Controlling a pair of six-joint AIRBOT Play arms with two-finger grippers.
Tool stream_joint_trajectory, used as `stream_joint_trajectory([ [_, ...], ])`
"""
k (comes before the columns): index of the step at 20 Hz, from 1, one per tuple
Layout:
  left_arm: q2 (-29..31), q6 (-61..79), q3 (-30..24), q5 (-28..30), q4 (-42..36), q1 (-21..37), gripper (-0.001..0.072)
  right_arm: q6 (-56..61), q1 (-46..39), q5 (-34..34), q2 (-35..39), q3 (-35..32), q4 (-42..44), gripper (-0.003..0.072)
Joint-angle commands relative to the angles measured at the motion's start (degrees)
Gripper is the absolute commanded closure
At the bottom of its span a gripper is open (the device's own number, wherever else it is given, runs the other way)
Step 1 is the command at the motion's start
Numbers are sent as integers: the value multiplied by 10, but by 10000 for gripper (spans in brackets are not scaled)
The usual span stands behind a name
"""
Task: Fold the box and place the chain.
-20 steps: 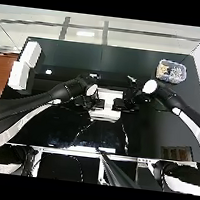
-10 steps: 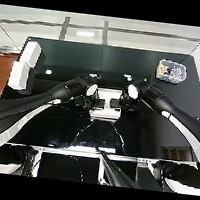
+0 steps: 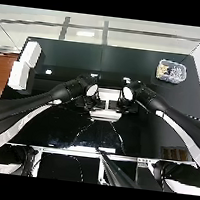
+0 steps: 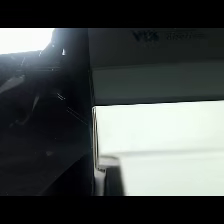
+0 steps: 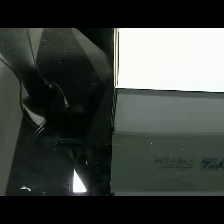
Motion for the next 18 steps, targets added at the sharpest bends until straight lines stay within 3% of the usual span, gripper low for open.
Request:
stream_joint_trajectory([
  [1,0,1,0,-1,3,0,684,6,5,1,-5,0,-1,671],
  [3,0,1,0,-1,3,0,684,6,5,3,-5,3,0,646],
  [4,0,1,0,0,3,0,684,6,5,3,-5,6,0,500],
  [5,0,1,0,-1,3,0,684,6,5,2,-5,9,0,490],
  [6,0,1,0,-1,3,0,684,5,5,3,-5,12,0,552],
  [7,0,1,0,-1,3,0,683,2,5,2,-4,12,-1,671],
  [10,0,1,0,-1,3,0,684,0,5,3,-2,12,-1,670],
  [11,0,1,0,-1,3,0,683,0,5,3,3,12,0,646],
  [12,0,1,0,-1,3,0,683,-2,3,3,9,12,-2,456],
  [13,0,1,0,-1,3,0,684,-11,1,8,19,12,0,338],
  [18,0,1,0,0,3,0,684,-101,-25,64,131,61,-22,323],
])
